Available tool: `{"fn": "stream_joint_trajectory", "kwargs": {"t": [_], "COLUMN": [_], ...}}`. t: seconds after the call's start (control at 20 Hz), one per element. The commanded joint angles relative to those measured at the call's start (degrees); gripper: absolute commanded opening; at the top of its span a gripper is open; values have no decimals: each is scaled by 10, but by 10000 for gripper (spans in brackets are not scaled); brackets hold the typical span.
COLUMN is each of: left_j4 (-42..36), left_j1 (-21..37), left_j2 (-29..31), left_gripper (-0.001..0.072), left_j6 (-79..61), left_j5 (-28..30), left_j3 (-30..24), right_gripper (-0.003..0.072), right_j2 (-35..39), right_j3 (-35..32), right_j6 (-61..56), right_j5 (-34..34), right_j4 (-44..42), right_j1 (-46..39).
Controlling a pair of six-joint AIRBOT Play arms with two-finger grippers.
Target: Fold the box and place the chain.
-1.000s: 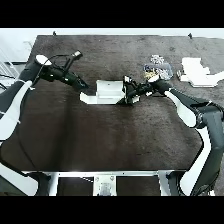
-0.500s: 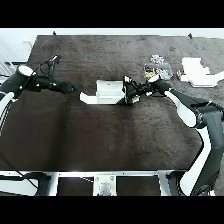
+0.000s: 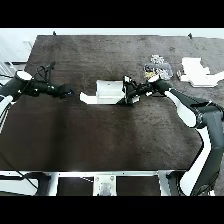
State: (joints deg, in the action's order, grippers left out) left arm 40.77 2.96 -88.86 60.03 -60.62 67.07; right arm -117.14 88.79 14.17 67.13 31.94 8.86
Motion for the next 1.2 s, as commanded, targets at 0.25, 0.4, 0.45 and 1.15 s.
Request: {"fn": "stream_joint_trajectory", "kwargs": {"t": [0.25, 0.4, 0.45, 1.15], "left_j4": [-7, -14, -28, -75], "left_j1": [4, 4, 4, -87], "left_j2": [-74, -89, -99, -170], "left_gripper": [17, 18, 18, 21], "left_j6": [24, 14, 9, 0], "left_j5": [8, 32, 28, 16], "left_j3": [1, 5, 9, 104], "right_gripper": [522, 523, 522, 522], "right_j2": [0, 0, 0, 0], "right_j3": [0, 0, 0, 0], "right_j6": [0, 0, 0, 0], "right_j5": [0, 0, 0, 0], "right_j4": [0, 0, 0, 0], "right_j1": [0, 0, 0, 0]}}
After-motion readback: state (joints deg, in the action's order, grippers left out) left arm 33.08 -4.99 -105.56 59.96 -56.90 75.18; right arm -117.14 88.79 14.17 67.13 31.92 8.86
